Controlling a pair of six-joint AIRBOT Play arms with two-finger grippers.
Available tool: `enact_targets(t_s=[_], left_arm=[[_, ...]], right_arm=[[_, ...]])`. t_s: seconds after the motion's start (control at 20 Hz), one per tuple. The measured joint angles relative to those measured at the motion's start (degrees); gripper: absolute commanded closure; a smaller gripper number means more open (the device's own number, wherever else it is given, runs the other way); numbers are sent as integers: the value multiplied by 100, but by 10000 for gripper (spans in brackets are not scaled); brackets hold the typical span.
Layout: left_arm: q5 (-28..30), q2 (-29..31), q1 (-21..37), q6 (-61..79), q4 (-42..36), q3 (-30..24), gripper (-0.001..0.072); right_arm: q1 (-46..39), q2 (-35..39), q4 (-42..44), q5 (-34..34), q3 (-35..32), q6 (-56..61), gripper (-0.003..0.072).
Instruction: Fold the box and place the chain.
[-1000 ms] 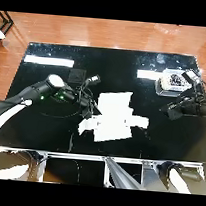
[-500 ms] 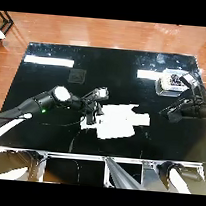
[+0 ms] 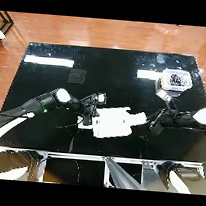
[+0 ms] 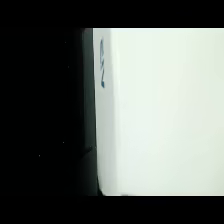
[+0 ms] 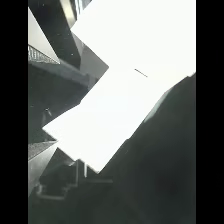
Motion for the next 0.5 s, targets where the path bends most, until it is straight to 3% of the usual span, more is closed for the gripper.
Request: enact_targets(t_s=[0.2,0.5], left_arm=[[-4,-46,7,15,243,0,689],[-505,-59,170,284,461,2,689]], right_arm=[[616,-9,26,-597,-195,-562,144],[1115,-13,-70,-820,-334,-1145,144]])
